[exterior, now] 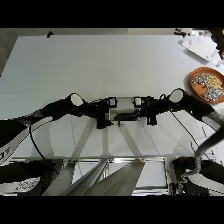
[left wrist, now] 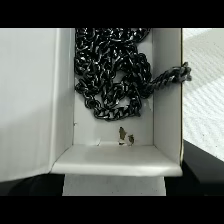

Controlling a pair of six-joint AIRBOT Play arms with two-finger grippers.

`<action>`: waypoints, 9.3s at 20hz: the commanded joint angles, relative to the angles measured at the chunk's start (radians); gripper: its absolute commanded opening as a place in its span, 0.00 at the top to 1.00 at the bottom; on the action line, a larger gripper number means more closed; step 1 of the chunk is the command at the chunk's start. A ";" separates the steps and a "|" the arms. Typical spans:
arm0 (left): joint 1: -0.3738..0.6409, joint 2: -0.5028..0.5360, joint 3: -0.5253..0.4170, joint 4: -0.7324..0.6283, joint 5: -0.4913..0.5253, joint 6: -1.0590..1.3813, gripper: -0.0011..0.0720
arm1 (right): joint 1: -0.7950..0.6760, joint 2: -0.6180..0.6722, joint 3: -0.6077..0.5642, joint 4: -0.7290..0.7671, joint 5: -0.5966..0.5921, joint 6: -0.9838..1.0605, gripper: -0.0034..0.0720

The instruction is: Fold the box and place the chain.

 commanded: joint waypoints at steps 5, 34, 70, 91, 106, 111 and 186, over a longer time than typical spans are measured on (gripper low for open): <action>0.000 0.000 0.000 0.000 0.000 0.000 0.53 | -0.045 0.126 0.000 -0.012 -0.002 0.016 0.94; 0.000 0.000 0.000 0.000 0.000 0.000 0.53 | 0.225 0.439 0.025 0.151 -0.101 0.406 0.94; 0.000 0.000 0.000 0.000 0.001 0.000 0.53 | 0.611 0.194 -0.010 -0.436 -0.180 2.085 0.64; 0.000 0.000 0.000 0.000 0.000 0.000 0.53 | 0.664 0.021 -0.030 -0.563 -0.394 2.259 0.66; 0.000 0.000 0.000 0.000 0.000 0.000 0.53 | 0.677 -0.013 -0.030 -0.590 -0.391 2.258 0.93; 0.000 0.000 0.000 0.000 0.000 0.000 0.53 | 0.677 0.039 -0.030 -0.609 -0.389 2.255 0.94; 0.000 0.000 0.000 0.000 0.000 0.000 0.53 | -0.029 -0.127 0.358 0.230 0.332 0.771 0.94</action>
